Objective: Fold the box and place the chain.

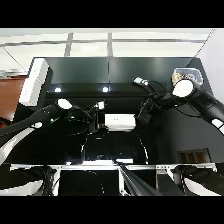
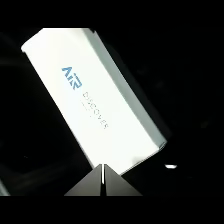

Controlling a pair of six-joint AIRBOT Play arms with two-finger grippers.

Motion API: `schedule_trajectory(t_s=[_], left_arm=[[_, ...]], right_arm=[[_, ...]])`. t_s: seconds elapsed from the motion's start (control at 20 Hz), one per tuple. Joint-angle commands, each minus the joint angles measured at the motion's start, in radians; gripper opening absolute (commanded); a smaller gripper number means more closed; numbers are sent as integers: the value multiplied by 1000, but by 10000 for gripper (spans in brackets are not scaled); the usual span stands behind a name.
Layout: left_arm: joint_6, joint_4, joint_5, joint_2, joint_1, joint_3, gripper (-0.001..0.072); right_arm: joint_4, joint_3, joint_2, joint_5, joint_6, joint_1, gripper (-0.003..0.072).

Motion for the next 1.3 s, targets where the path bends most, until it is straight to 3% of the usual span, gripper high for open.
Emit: schedule_trajectory(t_s=[0.0,0.1,0.2,0.5,0.75,0.95,1.15,1.2,1.25], left_arm=[[0,0,0,-1,0,0,461],[0,0,0,-1,0,0,461],[0,0,0,-1,0,0,461],[0,0,0,-1,0,0,461],[0,0,0,-1,0,0,461],[0,-1,-1,-1,1,0,461],[0,-4,0,-1,2,0,463],[0,-3,1,2,2,0,496],[-1,2,1,11,2,1,617]], right_arm=[[274,-71,-6,14,105,-69,10],[425,-117,-53,10,87,-60,11],[475,-138,-109,-4,92,-40,11],[436,-138,-229,-57,119,-22,11],[378,-138,-250,-102,144,-23,11],[375,-105,-214,-35,113,-23,11],[320,-6,-70,105,114,-81,11],[292,4,-23,142,115,-122,11],[258,4,24,182,127,-172,11]])
